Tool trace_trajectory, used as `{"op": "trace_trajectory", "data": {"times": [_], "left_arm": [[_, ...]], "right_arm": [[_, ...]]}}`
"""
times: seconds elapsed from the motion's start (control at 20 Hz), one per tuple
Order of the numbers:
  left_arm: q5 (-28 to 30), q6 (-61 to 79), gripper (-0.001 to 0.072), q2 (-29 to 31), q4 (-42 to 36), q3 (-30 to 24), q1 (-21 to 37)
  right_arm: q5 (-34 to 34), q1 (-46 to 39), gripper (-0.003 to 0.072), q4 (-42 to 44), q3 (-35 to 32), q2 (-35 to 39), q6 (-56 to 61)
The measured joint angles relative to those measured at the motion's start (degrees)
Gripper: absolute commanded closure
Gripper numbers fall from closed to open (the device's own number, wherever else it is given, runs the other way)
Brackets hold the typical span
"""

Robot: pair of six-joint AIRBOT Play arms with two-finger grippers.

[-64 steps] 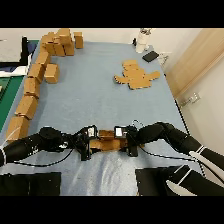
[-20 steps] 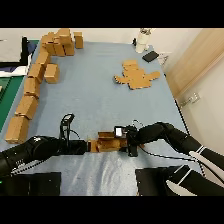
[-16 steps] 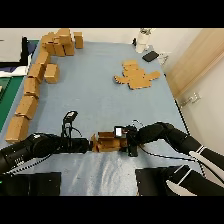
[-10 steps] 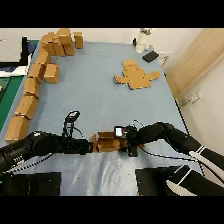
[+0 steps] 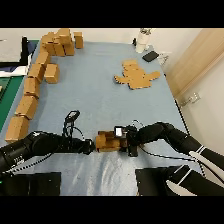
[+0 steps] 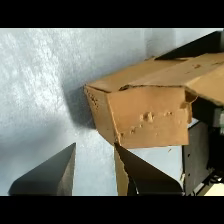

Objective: Fold the box.

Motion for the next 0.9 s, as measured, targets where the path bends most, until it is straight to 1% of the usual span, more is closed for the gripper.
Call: {"op": "trace_trajectory", "data": {"times": [0.05, 0.1, 0.2, 0.25, 0.45, 0.6, 0.7, 0.75, 0.85, 0.9], "left_arm": [[1.20, 0.02, 0.0248, -0.02, -0.02, 0.00, 0.00], [2.25, 0.07, 0.0195, -0.04, -0.02, 0.00, 0.26], [3.15, 0.09, 0.0193, -0.20, 0.07, -0.02, 1.36], [3.17, 0.07, 0.0158, -0.24, 0.07, -0.07, 2.01], [3.39, 0.96, 0.0159, -0.44, -0.55, -0.07, 3.08], [4.83, 3.32, 0.0162, -0.44, -2.38, -0.07, 1.97], [7.21, 4.33, 0.0267, -0.46, -3.32, -0.07, 1.20], [8.15, 4.63, 0.0268, -0.48, -3.63, -0.07, 0.96], [9.29, 5.05, 0.0262, -0.50, -4.44, -0.07, 0.61], [9.55, 5.22, 0.0164, -0.55, -4.68, -0.07, 0.55]], "right_arm": [[0.02, 0.00, 0.0176, 0.00, 0.00, 0.00, 0.00], [0.02, 0.00, 0.0176, 0.00, 0.00, 0.00, -0.02], [0.00, 0.00, 0.0176, 0.00, 0.00, 0.00, 0.00], [0.00, 0.00, 0.0176, 0.00, 0.00, 0.00, -0.02], [0.00, 0.00, 0.0176, 0.02, 0.00, 0.00, 0.00], [0.02, 0.00, 0.0176, 0.00, 0.00, 0.00, -0.02], [0.02, 0.00, 0.0176, 0.02, 0.00, 0.00, 0.00], [0.02, 0.00, 0.0176, 0.00, 0.00, 0.00, 0.00], [0.00, 0.00, 0.0176, 0.00, 0.00, 0.00, 0.00], [0.02, 0.00, 0.0176, 0.02, 0.00, 0.00, 0.00]]}}
